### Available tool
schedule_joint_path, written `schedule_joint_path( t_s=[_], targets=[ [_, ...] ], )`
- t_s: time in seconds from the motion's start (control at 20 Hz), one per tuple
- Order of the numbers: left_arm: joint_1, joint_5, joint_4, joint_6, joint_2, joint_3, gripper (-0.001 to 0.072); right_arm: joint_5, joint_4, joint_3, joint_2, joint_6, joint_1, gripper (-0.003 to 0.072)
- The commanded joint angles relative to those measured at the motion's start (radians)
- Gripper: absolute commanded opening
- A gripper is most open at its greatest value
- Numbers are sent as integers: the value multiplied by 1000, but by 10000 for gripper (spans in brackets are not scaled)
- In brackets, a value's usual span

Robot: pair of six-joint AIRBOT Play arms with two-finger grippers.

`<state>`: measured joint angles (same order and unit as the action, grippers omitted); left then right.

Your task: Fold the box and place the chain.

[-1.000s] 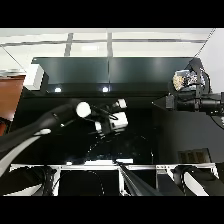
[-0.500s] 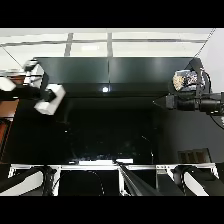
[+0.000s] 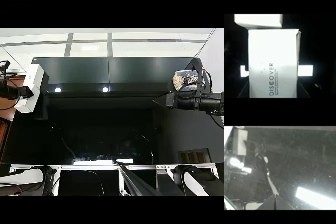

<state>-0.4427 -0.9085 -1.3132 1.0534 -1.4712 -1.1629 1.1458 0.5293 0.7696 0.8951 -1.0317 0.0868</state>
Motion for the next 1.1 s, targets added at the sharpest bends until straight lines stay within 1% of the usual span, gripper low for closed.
schedule_joint_path(
  t_s=[0.0,0.25,0.35,0.45,0.6,0.65,0.7,0.85,1.0,1.05],
  targets=[
    [-10,16,-25,-3,-69,-62,308,-10,0,1,-1,-8,0,15],
    [-8,39,-25,-11,-132,-114,308,-14,0,1,-1,-8,0,15],
    [-4,69,-27,-10,-135,-122,307,-15,0,1,-1,-9,0,15],
    [-5,65,-46,-10,-135,-131,307,-20,0,1,-1,-9,0,15],
    [0,71,-20,-10,-136,-131,310,-44,0,1,-1,-8,0,15],
    [5,82,-16,-8,-136,-131,418,-55,0,1,-1,-9,0,15],
    [8,98,-16,11,-133,-132,715,-60,0,1,-1,-9,0,15],
    [11,88,-25,87,-104,-172,706,-51,0,1,-1,-8,0,15],
    [16,20,-13,104,-47,-262,706,-67,15,-4,-1,-1,-5,15],
    [19,-8,13,116,-24,-283,704,-105,37,-13,-1,8,-19,15]
  ],
)
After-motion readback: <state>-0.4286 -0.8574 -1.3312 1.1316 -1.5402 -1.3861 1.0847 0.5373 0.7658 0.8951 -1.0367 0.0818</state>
